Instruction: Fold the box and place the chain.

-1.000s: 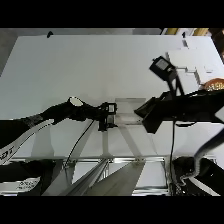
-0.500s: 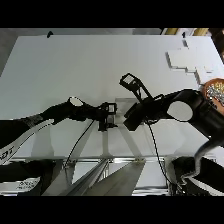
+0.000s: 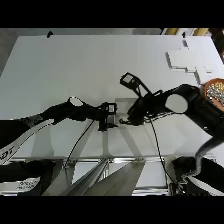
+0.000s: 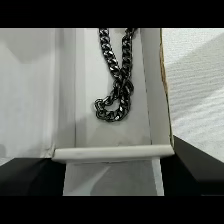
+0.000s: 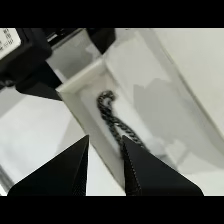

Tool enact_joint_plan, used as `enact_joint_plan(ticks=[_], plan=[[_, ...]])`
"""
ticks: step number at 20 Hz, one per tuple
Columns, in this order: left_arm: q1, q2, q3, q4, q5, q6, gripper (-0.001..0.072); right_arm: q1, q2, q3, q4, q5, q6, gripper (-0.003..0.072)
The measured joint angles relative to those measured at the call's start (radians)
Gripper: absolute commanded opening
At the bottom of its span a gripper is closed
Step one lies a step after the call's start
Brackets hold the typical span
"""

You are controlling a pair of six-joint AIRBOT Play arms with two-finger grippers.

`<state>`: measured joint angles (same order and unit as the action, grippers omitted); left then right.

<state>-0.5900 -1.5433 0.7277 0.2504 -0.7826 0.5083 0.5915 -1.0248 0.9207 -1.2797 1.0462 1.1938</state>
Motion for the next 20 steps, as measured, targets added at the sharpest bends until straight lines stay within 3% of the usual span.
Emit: enact_joint_plan(ticks=[5, 9, 13, 20], plan=[[0.0, 0.0, 0.0, 0.0, 0.0, 0.0, 0.0135, -0.298, 0.078, -0.007, 0.004, 0.211, -0.348, 0.018], [0.0, 0.0, 0.0, 0.0, 0.0, 0.0, 0.0135, -0.444, 0.071, -0.077, 0.081, 0.25, -0.675, 0.0183], [0.0, 0.0, 0.0, 0.0, 0.0, 0.0, 0.0135, -0.462, 0.013, -0.189, 0.117, 0.19, -0.963, 0.0182], [0.0, 0.0, 0.0, 0.0, 0.0, 0.0, 0.0135, -0.434, -0.127, -0.292, 0.146, -0.02, -1.133, 0.018]])
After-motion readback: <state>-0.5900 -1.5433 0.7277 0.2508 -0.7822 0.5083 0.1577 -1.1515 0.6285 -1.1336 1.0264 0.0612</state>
